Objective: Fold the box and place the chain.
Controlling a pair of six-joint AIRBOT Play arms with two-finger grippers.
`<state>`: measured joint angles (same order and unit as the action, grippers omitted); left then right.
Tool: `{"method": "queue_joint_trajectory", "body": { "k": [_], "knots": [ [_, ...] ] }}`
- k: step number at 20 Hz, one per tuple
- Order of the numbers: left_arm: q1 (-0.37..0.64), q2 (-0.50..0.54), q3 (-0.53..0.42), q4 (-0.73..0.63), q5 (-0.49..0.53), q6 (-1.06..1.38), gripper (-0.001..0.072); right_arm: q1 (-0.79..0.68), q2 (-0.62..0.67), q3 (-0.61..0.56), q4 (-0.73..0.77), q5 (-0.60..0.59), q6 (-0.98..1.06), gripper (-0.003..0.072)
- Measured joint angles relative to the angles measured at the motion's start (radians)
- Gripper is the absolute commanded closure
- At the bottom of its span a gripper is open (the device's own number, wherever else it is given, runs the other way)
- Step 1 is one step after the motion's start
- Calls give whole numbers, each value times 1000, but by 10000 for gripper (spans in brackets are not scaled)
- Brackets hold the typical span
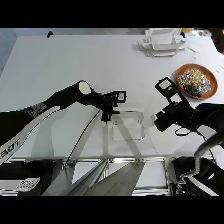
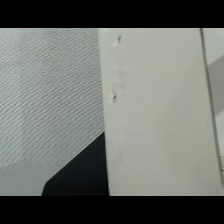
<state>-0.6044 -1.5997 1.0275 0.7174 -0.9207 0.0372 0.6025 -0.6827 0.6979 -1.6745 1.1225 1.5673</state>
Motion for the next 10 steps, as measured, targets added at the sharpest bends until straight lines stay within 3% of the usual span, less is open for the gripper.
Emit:
{"method": "queue_joint_trajectory", "body": {
  "k": [1, 5, 10],
  "knots": [
    [0, 0, 0, 1, 0, 0, 699, 0, 0, 0, 14, 8, -23, 668],
    [0, 0, 0, 2, 0, 0, 699, 0, 3, -1, 135, 64, -145, 669],
    [0, 0, 0, 2, 0, 0, 699, 0, 34, -71, 359, 79, -444, 669]
  ]
}}
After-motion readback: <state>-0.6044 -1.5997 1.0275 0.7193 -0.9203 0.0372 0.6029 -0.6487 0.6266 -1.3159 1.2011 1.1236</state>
